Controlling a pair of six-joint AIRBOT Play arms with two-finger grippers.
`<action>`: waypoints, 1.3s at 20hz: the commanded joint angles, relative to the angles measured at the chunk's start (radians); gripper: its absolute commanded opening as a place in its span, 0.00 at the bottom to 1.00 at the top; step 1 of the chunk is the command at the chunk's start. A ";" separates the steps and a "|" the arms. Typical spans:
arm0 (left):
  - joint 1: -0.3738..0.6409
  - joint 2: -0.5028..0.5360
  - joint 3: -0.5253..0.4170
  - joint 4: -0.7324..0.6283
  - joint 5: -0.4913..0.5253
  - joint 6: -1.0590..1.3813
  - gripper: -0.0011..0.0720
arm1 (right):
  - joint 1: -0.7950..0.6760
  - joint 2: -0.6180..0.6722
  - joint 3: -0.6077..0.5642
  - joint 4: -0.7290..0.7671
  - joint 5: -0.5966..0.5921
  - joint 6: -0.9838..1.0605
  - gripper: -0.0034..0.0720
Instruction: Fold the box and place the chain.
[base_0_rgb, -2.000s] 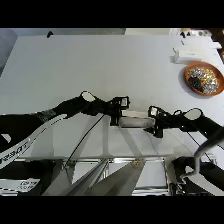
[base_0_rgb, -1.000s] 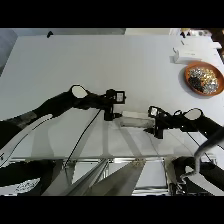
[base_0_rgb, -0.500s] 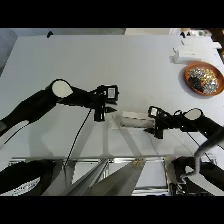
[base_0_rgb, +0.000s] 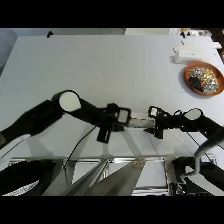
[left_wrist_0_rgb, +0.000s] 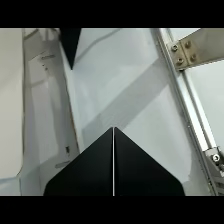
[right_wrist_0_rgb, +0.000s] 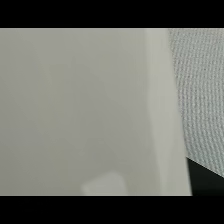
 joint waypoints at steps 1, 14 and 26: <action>-0.088 -0.036 0.000 0.000 0.144 -0.036 0.02 | 0.000 0.000 0.001 0.000 0.000 0.000 0.57; -0.066 -0.253 0.000 -0.507 0.805 -0.098 0.02 | 0.000 0.000 0.001 0.000 0.000 0.000 0.57; -0.066 -0.243 0.001 -0.506 0.647 -0.098 0.02 | 0.000 0.000 0.001 0.000 0.000 0.000 0.57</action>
